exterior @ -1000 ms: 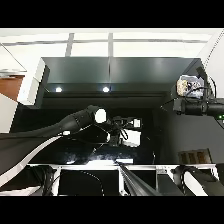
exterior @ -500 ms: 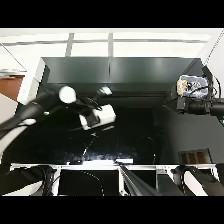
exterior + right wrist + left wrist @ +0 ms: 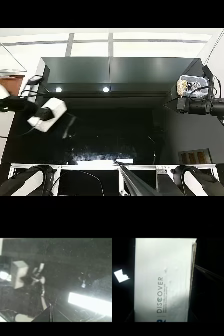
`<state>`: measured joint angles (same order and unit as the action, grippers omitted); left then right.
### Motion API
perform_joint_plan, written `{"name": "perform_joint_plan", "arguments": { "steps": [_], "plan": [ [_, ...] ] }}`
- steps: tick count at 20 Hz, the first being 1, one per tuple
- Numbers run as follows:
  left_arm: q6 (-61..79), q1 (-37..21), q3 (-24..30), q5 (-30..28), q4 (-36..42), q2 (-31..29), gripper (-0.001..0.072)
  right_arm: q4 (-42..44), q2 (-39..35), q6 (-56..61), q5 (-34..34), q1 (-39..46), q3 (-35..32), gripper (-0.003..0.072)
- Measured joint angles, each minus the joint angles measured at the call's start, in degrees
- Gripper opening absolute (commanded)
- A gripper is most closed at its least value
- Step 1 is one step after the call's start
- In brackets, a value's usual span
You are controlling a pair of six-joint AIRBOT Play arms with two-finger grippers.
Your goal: Fold the box and place the chain.
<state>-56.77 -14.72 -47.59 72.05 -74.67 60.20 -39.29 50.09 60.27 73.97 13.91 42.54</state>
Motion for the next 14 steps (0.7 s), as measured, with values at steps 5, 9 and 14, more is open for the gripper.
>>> {"name": "perform_joint_plan", "arguments": {
  "steps": [5, 9, 14],
  "plan": [
    [2.91, -18.84, 1.03, -1.01, -0.37, -0.66, 0.0353, 0.02, -0.02, -0.09, -0.52, 0.0, 0.0, 0.005],
    [7.41, -26.69, 2.05, -8.39, -0.35, 0.5, 0.0353, 0.02, 0.0, -0.07, -0.74, 0.0, 0.0, 0.005],
    [12.35, -29.62, 2.75, -16.94, 1.46, 4.59, 0.0353, 0.0, -0.02, 2.25, -0.92, 0.0, 0.0, 0.0051]
  ]
}}
